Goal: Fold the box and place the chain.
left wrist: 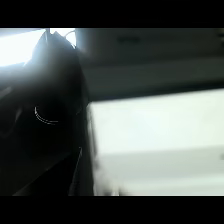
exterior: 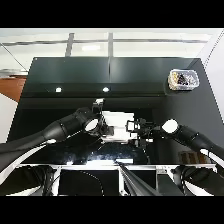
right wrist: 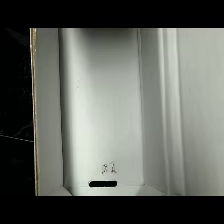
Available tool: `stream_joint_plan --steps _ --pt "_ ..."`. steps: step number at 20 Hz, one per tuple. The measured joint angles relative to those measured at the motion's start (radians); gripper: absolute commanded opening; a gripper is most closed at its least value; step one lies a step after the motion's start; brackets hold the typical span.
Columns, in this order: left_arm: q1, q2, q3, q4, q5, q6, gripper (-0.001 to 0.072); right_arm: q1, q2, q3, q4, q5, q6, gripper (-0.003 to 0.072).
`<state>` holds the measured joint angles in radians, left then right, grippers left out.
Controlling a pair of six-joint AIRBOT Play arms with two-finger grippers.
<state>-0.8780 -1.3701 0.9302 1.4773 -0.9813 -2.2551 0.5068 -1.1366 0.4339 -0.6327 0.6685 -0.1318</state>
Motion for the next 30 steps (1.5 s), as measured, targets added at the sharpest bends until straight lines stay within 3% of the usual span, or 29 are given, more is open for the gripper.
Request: stream_joint_plan --steps 2,3,21,22,24,25,30 --pt "-0.001 -0.022 0.026 0.008 -0.010 -0.005 0.0259 0.000 0.000 0.000 0.000 0.000 0.000 0.0532" --pt "-0.002 -0.030 0.034 0.009 -0.023 -0.016 0.0220 0.000 0.000 0.000 0.000 0.000 0.000 0.0532" --pt "-0.031 -0.074 0.054 0.036 -0.050 -0.114 0.0216 0.000 0.000 0.000 0.000 0.000 -0.001 0.0532" --pt "-0.031 -0.076 0.054 0.036 -0.049 -0.116 0.0124 0.000 0.000 0.000 0.000 0.000 -0.001 0.0532" --pt "-0.030 -0.080 0.054 0.039 -0.052 -0.116 0.0088 0.000 0.000 0.000 0.000 0.000 0.000 0.0532" --pt "-0.031 -0.081 0.054 0.039 -0.052 -0.116 0.0034 0.000 0.000 0.000 0.000 0.001 0.000 0.0532" --pt "-0.031 -0.085 0.055 0.037 -0.052 -0.119 0.0036 0.000 0.000 0.000 0.000 0.002 0.000 0.0532"
